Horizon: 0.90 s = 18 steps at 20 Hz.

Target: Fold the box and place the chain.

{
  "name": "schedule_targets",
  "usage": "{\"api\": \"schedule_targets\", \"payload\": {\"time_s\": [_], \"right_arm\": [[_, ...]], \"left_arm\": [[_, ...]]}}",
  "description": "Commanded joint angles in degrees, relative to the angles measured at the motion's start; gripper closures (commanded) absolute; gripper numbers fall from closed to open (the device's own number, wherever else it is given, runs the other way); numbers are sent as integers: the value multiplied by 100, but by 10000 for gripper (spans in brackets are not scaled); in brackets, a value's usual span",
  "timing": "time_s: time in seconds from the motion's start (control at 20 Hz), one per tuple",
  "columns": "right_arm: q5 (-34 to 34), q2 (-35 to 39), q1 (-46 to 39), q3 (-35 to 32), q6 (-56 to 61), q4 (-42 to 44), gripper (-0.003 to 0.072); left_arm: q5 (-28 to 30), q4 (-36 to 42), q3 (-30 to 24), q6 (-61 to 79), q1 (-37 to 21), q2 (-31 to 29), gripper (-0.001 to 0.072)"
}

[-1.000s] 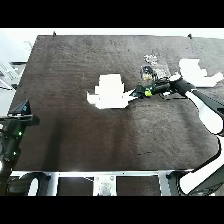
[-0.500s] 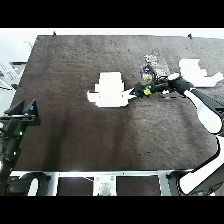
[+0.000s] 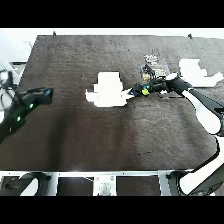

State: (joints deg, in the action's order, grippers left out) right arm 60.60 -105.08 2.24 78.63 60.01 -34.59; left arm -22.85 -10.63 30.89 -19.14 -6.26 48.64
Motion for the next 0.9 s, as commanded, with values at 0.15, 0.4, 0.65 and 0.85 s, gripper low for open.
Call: {"api": "schedule_targets", "payload": {"time_s": [0.15, 0.4, 0.65, 0.85], "right_arm": [[-11, 2, 7, -2, 4, 7, 678], [-13, 2, 7, -2, 4, 7, 678], [-15, 2, 7, -2, 4, 7, 677], [-15, -9, 7, -4, 2, 4, 677]], "left_arm": [[-2780, -1366, 3270, -1410, -2, 3558, 238], [-3960, -1425, 4454, -2162, 24, 4463, 238], [-3832, -2573, 5593, -2750, 503, 4944, 239], [-4301, -3886, 7705, -3884, 879, 6127, 239]]}}
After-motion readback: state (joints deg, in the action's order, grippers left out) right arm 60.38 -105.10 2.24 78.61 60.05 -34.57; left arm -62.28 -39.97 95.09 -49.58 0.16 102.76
